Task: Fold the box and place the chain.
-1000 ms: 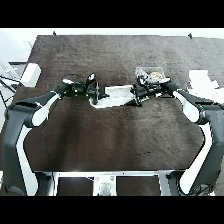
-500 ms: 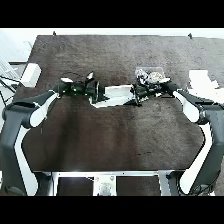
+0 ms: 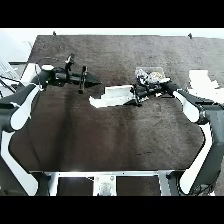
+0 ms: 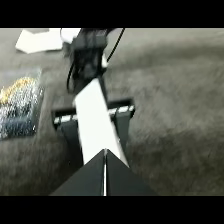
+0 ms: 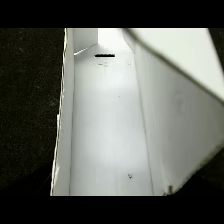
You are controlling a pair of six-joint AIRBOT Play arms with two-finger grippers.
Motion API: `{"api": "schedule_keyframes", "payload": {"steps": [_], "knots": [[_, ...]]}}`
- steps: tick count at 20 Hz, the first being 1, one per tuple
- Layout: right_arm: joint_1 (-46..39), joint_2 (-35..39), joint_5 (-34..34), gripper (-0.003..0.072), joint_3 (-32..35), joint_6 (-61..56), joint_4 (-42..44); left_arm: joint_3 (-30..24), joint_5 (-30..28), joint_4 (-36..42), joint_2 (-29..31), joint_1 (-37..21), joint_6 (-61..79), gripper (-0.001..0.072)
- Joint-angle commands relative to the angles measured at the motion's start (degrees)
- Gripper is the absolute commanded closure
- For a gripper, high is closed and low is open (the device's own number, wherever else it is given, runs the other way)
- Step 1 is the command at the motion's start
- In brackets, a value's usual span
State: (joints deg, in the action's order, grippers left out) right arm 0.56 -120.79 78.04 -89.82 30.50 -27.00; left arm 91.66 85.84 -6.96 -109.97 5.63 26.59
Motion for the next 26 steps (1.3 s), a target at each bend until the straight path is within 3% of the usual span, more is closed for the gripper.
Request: {"api": "schedule_keyframes", "payload": {"steps": [1, 3, 7, 12, 18, 26], "knots": [[0.0, 0.0, 0.0, 0.0104, 0.0, 0.0, 0.0, -0.4, 2.2, -1.8, 5.4, 2.3, -1.5, 0.0697], [0.0, 0.0, 0.0, 0.0104, 0.0, 0.0, 0.0, -3.5, -1.6, -5.8, 9.6, 5.7, -4.8, 0.0697], [0.0, 0.0, 0.0, 0.0104, 0.0, 0.0, 0.0, -17.0, -19.3, -8.4, 17.4, 13.2, -3.6, 0.0697], [0.0, 0.0, 0.0, 0.0104, 0.0, 0.0, 0.0, -22.3, -25.5, -6.2, 17.0, 15.5, -6.3, 0.0696], [0.0, 0.0, 0.0, 0.0104, 0.0, 0.0, 0.0, -21.3, -35.6, -1.2, 11.8, 14.8, -6.6, 0.0694], [0.0, 0.0, 0.0, 0.0104, 0.0, 0.0, 0.0, -5.0, -32.8, -2.0, 2.3, 9.3, -12.2, 0.0694]]}}
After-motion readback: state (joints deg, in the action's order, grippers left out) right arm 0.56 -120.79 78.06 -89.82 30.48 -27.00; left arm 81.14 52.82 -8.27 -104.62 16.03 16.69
